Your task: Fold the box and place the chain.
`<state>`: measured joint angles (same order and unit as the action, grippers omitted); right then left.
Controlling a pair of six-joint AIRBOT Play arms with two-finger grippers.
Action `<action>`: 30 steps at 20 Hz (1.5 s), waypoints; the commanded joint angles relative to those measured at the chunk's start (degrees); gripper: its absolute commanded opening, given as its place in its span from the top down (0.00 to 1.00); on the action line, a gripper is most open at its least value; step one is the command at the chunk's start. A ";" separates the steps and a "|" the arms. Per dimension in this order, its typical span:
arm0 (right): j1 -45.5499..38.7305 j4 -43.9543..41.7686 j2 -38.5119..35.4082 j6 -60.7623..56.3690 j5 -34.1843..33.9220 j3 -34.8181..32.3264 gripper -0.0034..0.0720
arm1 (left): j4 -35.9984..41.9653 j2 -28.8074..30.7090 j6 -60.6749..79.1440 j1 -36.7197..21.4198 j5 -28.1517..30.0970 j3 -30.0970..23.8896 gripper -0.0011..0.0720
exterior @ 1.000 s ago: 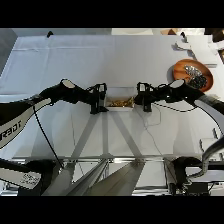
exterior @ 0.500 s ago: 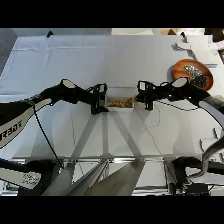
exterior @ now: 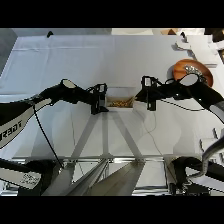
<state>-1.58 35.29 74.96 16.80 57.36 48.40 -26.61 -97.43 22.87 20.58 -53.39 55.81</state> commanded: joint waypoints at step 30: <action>-1.33 -6.56 13.16 15.17 -6.03 -0.02 0.94 | -0.02 0.02 -0.02 0.00 0.02 0.00 0.64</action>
<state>-3.33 29.32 87.77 30.57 52.84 48.40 -26.63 -97.43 22.72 20.56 -53.19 55.81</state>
